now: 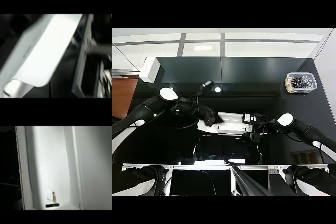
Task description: Fold the box and place the chain.
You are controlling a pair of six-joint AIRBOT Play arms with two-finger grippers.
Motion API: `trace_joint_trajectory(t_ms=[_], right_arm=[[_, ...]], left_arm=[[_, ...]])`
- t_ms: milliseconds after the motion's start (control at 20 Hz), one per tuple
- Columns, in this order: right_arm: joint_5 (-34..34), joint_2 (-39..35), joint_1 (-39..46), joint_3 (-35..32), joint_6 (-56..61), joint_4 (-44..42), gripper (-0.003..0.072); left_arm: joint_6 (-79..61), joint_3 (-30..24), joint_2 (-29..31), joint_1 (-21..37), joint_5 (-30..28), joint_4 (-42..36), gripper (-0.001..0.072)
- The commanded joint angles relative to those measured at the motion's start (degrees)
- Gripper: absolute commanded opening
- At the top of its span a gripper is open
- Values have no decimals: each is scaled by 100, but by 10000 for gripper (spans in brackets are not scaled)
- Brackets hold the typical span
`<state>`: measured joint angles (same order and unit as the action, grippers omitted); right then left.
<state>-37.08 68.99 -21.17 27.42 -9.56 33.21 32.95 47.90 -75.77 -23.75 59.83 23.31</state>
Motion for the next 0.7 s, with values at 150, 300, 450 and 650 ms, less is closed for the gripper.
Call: trace_joint_trajectory(t_ms=[150, 300, 450, 650], right_arm=[[0, 2, -2, -2, 0, 2, 407], [0, 2, -4, -2, 0, 2, 407], [0, 2, -4, -2, -2, 2, 407], [2, 2, -4, -2, 0, 2, 407]], left_arm=[[90, 433, -184, -74, -2006, 1978, 26], [337, 957, -573, -76, -885, 2420, 27], [334, 1246, -920, -179, -520, 2374, 26], [332, 1331, -1239, -337, -291, 2387, 27]])
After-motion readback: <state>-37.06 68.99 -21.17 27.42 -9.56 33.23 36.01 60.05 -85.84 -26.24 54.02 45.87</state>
